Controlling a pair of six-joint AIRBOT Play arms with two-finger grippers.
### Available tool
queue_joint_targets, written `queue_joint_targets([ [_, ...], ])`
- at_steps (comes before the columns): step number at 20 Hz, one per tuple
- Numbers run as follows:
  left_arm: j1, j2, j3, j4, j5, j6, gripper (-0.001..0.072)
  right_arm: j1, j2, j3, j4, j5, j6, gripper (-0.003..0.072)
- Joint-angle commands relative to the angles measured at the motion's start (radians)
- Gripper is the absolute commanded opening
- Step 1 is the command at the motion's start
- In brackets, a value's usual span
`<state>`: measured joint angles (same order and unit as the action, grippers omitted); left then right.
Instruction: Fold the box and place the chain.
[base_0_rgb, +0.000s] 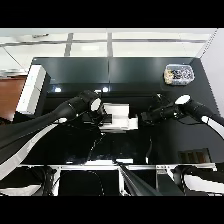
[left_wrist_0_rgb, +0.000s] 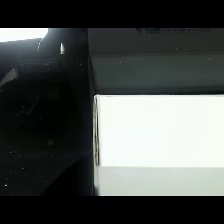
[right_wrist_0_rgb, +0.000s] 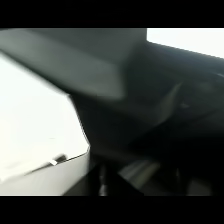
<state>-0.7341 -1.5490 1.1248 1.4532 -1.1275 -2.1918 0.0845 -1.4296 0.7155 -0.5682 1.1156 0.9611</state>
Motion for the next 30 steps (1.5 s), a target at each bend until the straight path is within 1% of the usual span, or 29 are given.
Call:
queue_joint_targets([
  [1, 0.0, 0.0, 0.0, 0.0, 0.0, 0.0, 0.0029, 0.003, -0.003, 0.057, 0.072, 0.144, -0.049, 0.063],
  [2, 0.0, 0.0, 0.0, 0.0, -0.001, 0.0, 0.0029, 0.005, -0.003, 0.075, 0.069, 0.171, -0.049, 0.0651],
  [3, 0.0, 0.0, 0.0, 0.0, 0.0, 0.0, 0.0029, 0.005, -0.003, 0.083, 0.072, 0.181, -0.048, 0.0649],
  [4, 0.0, 0.0, 0.0, 0.0, 0.0, 0.0, 0.0029, 0.005, -0.003, 0.087, 0.08, 0.18, -0.044, 0.0631],
  [5, 0.0, 0.0, 0.0, 0.0, 0.0, 0.0, 0.0029, 0.005, -0.003, 0.09, 0.086, 0.179, -0.036, 0.0532],
  [7, 0.0, 0.0, 0.0, 0.0, 0.0, 0.0, 0.0029, 0.017, -0.003, 0.09, 0.103, 0.179, -0.027, 0.0524],
  [8, 0.0, 0.0, 0.0, 0.0, 0.0, 0.0, 0.0029, 0.03, -0.003, 0.09, 0.103, 0.176, -0.019, 0.0499],
  [9, 0.0, 0.0, 0.0, 0.0, 0.0, 0.0, 0.0029, 0.043, -0.003, 0.092, 0.103, 0.171, -0.013, 0.042],
  [10, 0.0, 0.0, 0.0, 0.0, 0.0, 0.0, 0.0029, 0.057, -0.003, 0.097, 0.1, 0.162, 0.005, 0.0418],
  [11, 0.0, 0.0, 0.0, 0.0, 0.0, 0.0, 0.0029, 0.069, -0.003, 0.107, 0.094, 0.154, 0.025, 0.0366],
  [14, 0.0, 0.0, 0.0, 0.0, 0.0, 0.0, 0.0029, 0.11, -0.003, 0.145, 0.051, 0.111, 0.108, 0.0331],
  [18, 0.0, 0.0, 0.0, 0.0, 0.0, 0.0, 0.0029, 0.201, -0.003, 0.187, -0.092, 0.043, 0.299, 0.033],
  [20, 0.0, 0.0, 0.0, 0.0, 0.0, 0.0, 0.0029, 0.263, -0.003, 0.21, -0.195, 0.0, 0.396, 0.0244],
  [24, 0.0, 0.0, 0.0, 0.0, 0.001, 0.0, 0.0029, 0.376, -0.004, 0.266, -0.426, -0.079, 0.642, 0.0243],
  [27, 0.0, 0.0, 0.0, 0.0, 0.0, 0.0, 0.0029, 0.452, -0.01, 0.311, -0.617, -0.083, 0.852, 0.0243],
  [30, 0.0, 0.0, 0.0, 0.001, 0.0, 0.0, 0.0029, 0.52, -0.021, 0.349, -0.764, -0.067, 1.073, 0.0243],
])
